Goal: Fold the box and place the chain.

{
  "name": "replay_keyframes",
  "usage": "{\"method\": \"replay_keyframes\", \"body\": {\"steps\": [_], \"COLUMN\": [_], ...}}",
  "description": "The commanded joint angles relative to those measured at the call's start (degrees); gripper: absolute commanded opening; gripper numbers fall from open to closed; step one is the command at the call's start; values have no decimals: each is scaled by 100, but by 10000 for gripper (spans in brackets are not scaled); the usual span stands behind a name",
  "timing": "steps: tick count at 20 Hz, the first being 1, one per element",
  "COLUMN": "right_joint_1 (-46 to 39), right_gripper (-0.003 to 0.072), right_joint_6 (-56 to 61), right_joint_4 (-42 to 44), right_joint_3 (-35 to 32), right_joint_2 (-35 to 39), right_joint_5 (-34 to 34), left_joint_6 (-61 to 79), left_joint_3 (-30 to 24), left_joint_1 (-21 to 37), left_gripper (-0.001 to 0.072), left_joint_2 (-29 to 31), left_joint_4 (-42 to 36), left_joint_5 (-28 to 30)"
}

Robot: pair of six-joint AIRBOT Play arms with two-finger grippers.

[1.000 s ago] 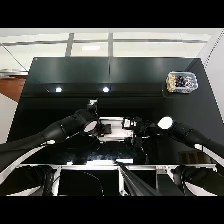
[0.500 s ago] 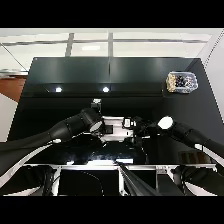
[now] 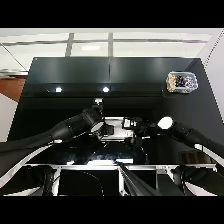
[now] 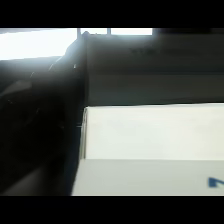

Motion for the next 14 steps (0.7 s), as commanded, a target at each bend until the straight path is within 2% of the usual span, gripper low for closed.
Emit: {"method": "replay_keyframes", "body": {"steps": [1,2,3,4,14], "right_joint_1": [2,2,2,2,2], "right_gripper": [483,483,483,483,483], "right_joint_6": [4,4,4,4,7], "right_joint_4": [4,4,4,4,7], "right_joint_3": [-2,-2,-2,-2,-2], "right_joint_2": [-4,-4,-4,-4,-4], "right_joint_5": [-2,-2,-2,-2,-2], "left_joint_6": [-4,-4,-2,94,149], "left_joint_3": [7,7,7,7,7], "left_joint_1": [-2,-2,-2,-4,-2], "left_gripper": [332,331,204,35,33], "left_joint_2": [-20,-28,-35,-42,-44], "left_joint_4": [9,2,-35,-81,-79], "left_joint_5": [48,118,122,140,149]}}
